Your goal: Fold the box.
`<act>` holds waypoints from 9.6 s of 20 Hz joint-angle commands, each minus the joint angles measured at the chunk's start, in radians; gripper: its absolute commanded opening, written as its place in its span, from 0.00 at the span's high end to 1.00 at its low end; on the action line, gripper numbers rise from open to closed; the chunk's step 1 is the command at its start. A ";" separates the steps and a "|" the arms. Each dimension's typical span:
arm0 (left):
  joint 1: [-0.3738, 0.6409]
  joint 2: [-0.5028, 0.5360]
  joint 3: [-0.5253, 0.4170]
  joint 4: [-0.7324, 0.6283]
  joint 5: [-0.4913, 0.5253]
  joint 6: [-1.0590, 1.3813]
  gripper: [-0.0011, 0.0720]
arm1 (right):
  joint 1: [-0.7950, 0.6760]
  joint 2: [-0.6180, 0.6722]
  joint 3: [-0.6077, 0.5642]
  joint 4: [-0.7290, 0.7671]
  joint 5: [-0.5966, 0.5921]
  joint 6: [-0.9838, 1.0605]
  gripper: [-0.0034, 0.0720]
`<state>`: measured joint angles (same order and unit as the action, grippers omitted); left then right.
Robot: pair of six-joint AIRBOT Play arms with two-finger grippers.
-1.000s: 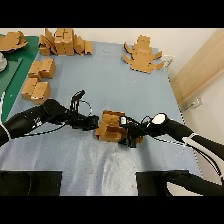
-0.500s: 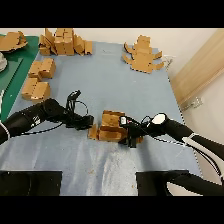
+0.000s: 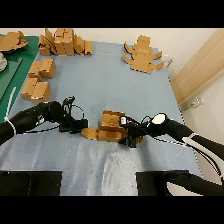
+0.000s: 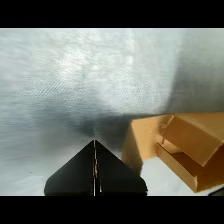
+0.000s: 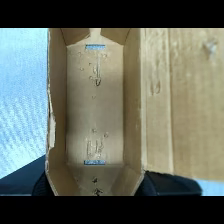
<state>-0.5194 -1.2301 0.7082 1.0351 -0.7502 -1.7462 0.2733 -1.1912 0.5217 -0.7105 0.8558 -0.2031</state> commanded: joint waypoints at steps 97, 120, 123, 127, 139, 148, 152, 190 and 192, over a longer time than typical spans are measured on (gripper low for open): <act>-0.303 -0.106 0.344 0.275 -0.227 -0.349 0.49 | 0.001 0.000 0.000 0.011 0.001 0.000 0.20; -0.379 -0.197 0.392 0.237 -0.183 -0.397 0.49 | 0.001 0.000 0.000 0.012 0.001 0.000 0.20; -0.385 -0.227 0.405 0.239 -0.178 -0.421 0.49 | 0.001 0.000 0.000 0.011 0.001 0.000 0.20; -0.383 -0.266 0.407 0.245 -0.180 -0.428 0.49 | 0.001 0.000 0.000 0.012 0.001 0.000 0.20; -0.383 -0.293 0.453 0.315 -0.271 -0.559 0.53 | 0.001 0.000 0.000 0.012 0.001 0.000 0.20; -0.385 -0.298 0.462 0.300 -0.269 -0.557 0.97 | 0.001 0.000 0.000 0.012 0.008 0.000 0.20; -0.389 -0.298 0.462 0.300 -0.253 -0.543 0.97 | 0.001 0.000 0.000 0.012 0.008 0.000 0.20; 0.074 0.034 0.057 -0.210 -0.043 1.289 0.97 | 0.001 0.000 0.001 0.045 -0.038 0.000 0.20; 0.148 -0.028 0.057 -0.437 -0.143 1.599 0.97 | 0.001 0.000 0.001 0.045 -0.038 0.000 0.20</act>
<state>-0.4683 -1.1980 0.7952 1.0111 -0.8516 -0.6643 0.2745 -1.1923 0.5213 -0.6670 0.8307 -0.2028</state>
